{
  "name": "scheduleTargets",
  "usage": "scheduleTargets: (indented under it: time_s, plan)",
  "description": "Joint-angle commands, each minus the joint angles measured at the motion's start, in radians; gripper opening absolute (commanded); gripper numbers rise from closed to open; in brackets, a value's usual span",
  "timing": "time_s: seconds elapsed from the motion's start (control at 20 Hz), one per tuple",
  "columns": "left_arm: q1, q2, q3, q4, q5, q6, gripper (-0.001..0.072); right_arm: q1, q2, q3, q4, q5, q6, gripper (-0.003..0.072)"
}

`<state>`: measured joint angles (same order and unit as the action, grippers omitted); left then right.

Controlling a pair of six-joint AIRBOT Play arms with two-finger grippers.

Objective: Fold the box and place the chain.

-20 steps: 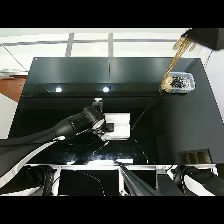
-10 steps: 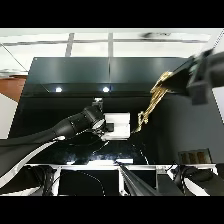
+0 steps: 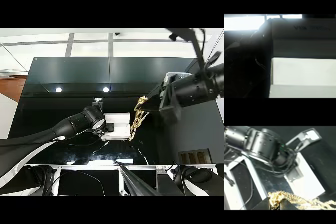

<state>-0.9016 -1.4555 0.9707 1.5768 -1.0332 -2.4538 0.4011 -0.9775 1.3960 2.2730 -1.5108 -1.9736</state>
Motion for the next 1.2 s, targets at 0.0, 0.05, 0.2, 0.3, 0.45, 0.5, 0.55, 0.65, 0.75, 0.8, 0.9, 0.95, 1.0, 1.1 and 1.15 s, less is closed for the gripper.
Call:
scheduleTargets:
  time_s: [0.0, 0.05, 0.2, 0.3, 0.45, 0.5, 0.55, 0.65, 0.75, 0.8, 0.9, 0.95, 1.0, 1.1, 1.15]
  plan:
    - [0.0, 0.0, 0.001, 0.0, 0.0, 0.0, 0.003, 0.042, -0.006, -0.055, 0.039, 0.056, -0.001, 0.0019]
    - [0.0, 0.0, 0.001, 0.0, 0.0, 0.0, 0.003, 0.05, -0.009, -0.084, 0.039, 0.082, -0.001, 0.0019]
    - [0.0, 0.0, 0.001, 0.0, 0.0, 0.0, 0.0029, 0.052, -0.012, -0.195, 0.046, 0.169, -0.002, 0.0019]
    - [0.0, 0.0, 0.001, 0.0, 0.0, 0.0, 0.0029, 0.052, -0.012, -0.279, 0.049, 0.234, -0.001, 0.0019]
    - [-0.002, 0.0, 0.001, -0.001, 0.001, 0.0, 0.0029, 0.052, -0.012, -0.384, 0.05, 0.328, -0.001, 0.002]
    - [-0.002, 0.0, 0.001, -0.001, 0.001, 0.0, 0.0029, 0.052, -0.013, -0.409, 0.051, 0.352, -0.001, 0.002]
    - [-0.002, 0.0, 0.001, -0.001, 0.001, 0.0, 0.0029, 0.052, -0.015, -0.425, 0.051, 0.367, -0.001, 0.002]
    - [-0.002, 0.0, 0.001, -0.001, 0.003, 0.0, 0.0029, 0.052, -0.033, -0.433, 0.055, 0.389, -0.001, 0.002]
    - [-0.002, 0.0, 0.001, -0.001, 0.003, 0.0, 0.0029, 0.055, -0.059, -0.433, 0.063, 0.395, -0.002, 0.002]
    - [-0.002, 0.0, 0.001, -0.001, 0.003, 0.0, 0.0029, 0.057, -0.071, -0.433, 0.064, 0.392, -0.002, 0.0019]
    - [-0.002, 0.0, 0.001, -0.001, 0.003, 0.0, 0.0029, 0.064, -0.084, -0.433, 0.066, 0.391, -0.001, 0.0034]
    - [-0.002, 0.0, 0.001, -0.001, 0.003, 0.0, 0.0029, 0.064, -0.084, -0.433, 0.064, 0.386, -0.001, 0.0217]
    - [-0.002, 0.0, 0.001, -0.001, 0.003, 0.0, 0.0029, 0.053, -0.084, -0.431, 0.06, 0.376, -0.001, 0.0393]
    - [-0.002, 0.0, 0.001, -0.001, 0.002, 0.0, 0.0029, -0.002, -0.08, -0.416, 0.041, 0.312, -0.003, 0.0438]
    - [-0.002, 0.0, 0.001, -0.001, 0.002, 0.0, 0.003, -0.051, -0.073, -0.402, 0.042, 0.273, -0.017, 0.0437]
